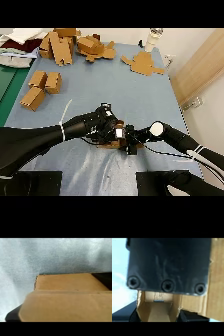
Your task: Fold the box.
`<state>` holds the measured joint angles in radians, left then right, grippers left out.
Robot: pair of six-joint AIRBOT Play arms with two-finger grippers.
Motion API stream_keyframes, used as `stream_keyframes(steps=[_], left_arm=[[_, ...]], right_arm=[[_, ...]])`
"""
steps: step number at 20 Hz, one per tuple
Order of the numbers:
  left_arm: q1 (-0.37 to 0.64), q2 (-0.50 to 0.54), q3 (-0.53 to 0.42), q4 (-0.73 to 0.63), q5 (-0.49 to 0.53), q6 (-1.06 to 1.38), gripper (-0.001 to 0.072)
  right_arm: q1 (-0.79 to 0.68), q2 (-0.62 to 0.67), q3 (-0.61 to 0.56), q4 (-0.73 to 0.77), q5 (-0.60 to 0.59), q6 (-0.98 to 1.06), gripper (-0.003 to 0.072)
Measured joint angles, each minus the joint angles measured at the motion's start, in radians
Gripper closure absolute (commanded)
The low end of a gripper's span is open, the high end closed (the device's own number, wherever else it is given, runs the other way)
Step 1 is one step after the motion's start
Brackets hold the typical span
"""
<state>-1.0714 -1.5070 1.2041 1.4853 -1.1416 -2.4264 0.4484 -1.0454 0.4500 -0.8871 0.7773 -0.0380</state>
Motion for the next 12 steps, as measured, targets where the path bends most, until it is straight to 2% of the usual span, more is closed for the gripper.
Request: stream_keyframes(steps=[2,3,4,5,12], left_arm=[[0.0,0.0,0.001,0.003,-0.01,0.003,0.0394],[0.0,0.0,0.001,0.003,-0.014,0.008,0.0371],[0.0,0.0,0.001,0.003,-0.019,0.014,0.0174],[0.0,0.0,0.002,0.003,-0.021,0.018,0.0135],[0.0,-0.005,0.002,0.03,-0.036,0.021,0.0138]], right_arm=[[0.0,0.0,0.0,0.0,0.0,0.0,0.0177],[0.0,-0.001,0.0,0.0,0.0,0.0,0.0177],[0.0,-0.001,0.0,0.0,0.0,0.0,0.0177],[0.0,-0.001,0.0,0.0,0.0,0.001,0.0177],[0.0,-0.002,0.0,0.0,0.0,0.003,0.0177]])
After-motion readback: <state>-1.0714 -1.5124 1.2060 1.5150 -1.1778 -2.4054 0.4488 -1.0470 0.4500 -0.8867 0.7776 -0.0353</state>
